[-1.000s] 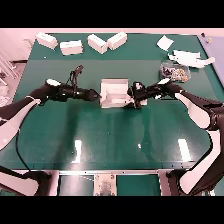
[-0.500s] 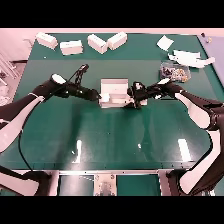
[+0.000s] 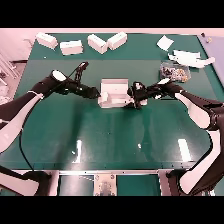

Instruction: Fold the box and place the chain.

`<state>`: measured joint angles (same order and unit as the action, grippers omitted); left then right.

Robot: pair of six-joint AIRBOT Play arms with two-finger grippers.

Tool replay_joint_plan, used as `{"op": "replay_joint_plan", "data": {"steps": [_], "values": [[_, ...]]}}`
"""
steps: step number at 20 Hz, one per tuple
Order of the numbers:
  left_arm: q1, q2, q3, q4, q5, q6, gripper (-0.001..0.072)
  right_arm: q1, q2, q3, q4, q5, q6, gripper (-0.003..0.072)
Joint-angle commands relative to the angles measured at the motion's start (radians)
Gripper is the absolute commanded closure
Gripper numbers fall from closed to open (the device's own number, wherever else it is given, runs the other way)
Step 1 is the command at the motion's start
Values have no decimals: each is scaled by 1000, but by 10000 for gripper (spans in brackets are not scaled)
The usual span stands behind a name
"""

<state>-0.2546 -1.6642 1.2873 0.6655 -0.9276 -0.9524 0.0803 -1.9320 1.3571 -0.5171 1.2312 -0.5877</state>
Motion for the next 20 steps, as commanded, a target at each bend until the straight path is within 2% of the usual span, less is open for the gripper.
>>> {"op": "replay_joint_plan", "data": {"steps": [1, 6, 7, 8, 9, 13, 20], "values": [[0, 1, 3, 13, -15, -19, 424, -1, 1, 0, 0, 0, 0, 109], [-23, 1, 3, -6, -27, -16, 424, -1, 1, 0, 0, 0, 0, 109], [-41, 1, 3, -3, -21, -15, 389, -1, 1, 0, 0, 0, 0, 109], [-55, 1, 3, 10, -6, -16, 315, -1, 1, 0, 0, 0, 0, 109], [-63, 1, 3, 16, 10, -17, 294, -1, 1, 0, 0, 0, 0, 109], [-63, 1, 5, 24, 22, -58, 295, -1, 1, 0, 0, 0, 0, 110], [-63, 1, 5, 140, 30, -240, 294, -1, 1, 0, 0, 0, 0, 109]]}}
